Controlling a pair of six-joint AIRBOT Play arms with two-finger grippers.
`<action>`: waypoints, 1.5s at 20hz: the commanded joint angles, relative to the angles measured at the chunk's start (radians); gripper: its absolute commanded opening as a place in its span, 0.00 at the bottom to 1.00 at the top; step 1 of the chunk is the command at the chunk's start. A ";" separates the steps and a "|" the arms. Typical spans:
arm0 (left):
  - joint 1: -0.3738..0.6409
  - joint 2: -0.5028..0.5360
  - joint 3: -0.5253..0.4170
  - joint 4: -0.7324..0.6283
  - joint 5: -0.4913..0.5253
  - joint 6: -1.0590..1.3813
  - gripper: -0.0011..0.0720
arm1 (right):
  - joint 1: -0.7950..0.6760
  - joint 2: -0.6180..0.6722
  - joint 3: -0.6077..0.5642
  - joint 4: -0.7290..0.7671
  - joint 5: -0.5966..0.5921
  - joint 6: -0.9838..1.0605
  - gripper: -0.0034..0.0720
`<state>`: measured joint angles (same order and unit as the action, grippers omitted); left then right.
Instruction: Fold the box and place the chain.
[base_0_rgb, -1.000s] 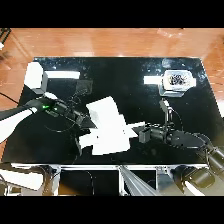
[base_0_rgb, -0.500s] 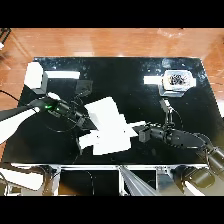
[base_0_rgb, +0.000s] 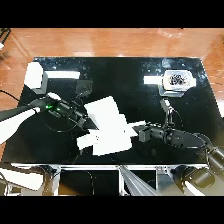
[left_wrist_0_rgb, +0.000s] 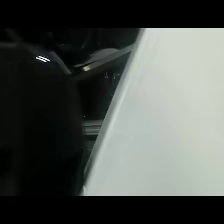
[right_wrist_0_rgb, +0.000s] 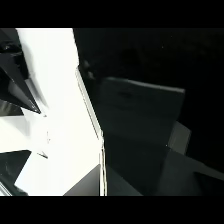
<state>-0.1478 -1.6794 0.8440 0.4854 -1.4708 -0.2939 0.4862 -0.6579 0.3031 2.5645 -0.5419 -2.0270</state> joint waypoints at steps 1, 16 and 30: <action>0.000 0.000 0.001 -0.007 -0.073 0.060 0.34 | 0.000 0.000 0.000 0.000 0.001 0.001 0.07; -0.042 0.050 0.002 0.004 0.092 0.109 0.03 | 0.000 0.001 0.002 -0.086 0.213 0.011 0.08; -0.086 0.123 0.045 0.040 0.011 0.100 0.03 | -0.334 0.019 0.109 -0.270 -0.465 0.050 0.98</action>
<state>-0.2218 -1.5642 0.8776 0.5003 -1.4296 -0.1730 0.2840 -0.6464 0.3561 2.3890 -0.7536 -1.9854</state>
